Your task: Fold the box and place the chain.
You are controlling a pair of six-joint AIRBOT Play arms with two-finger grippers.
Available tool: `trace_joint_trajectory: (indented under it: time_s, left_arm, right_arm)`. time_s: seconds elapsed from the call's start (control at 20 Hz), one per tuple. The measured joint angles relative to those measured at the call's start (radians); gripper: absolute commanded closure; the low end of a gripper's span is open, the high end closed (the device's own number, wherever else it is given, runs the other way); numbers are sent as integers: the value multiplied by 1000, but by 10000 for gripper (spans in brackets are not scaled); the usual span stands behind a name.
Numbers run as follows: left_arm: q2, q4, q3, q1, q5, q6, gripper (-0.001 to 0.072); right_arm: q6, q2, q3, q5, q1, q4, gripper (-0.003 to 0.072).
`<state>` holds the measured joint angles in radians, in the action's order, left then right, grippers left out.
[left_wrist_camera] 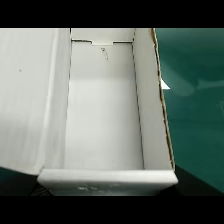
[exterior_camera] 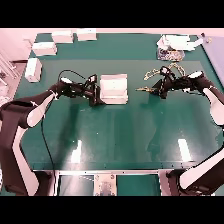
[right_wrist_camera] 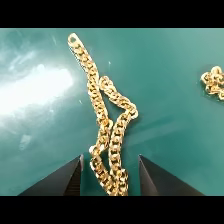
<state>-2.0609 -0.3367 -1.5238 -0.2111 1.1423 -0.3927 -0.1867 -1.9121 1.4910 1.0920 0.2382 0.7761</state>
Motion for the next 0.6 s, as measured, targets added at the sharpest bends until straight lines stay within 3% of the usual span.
trace_joint_trajectory:
  time_s: [0.15, 0.25, 0.3, 0.35, 0.6]
  left_arm:
    - [0, 0, 0, 0, 0, 0, 263]
    - [0, 0, 0, 0, 1, 0, 263]
    - [0, 0, 0, 0, 1, 0, 263]
    - [0, 0, 0, 0, 1, 0, 263]
    - [0, 0, 0, 0, 2, 0, 263]
  right_arm:
    - [2, -13, 9, 5, -1, 8, 358]
    - [4, -18, 11, 8, -7, 22, 484]
    - [4, -19, 12, 8, -13, 31, 611]
    - [8, -21, 13, 6, -19, 41, 677]
    - [42, -23, 23, -8, -42, 66, 679]
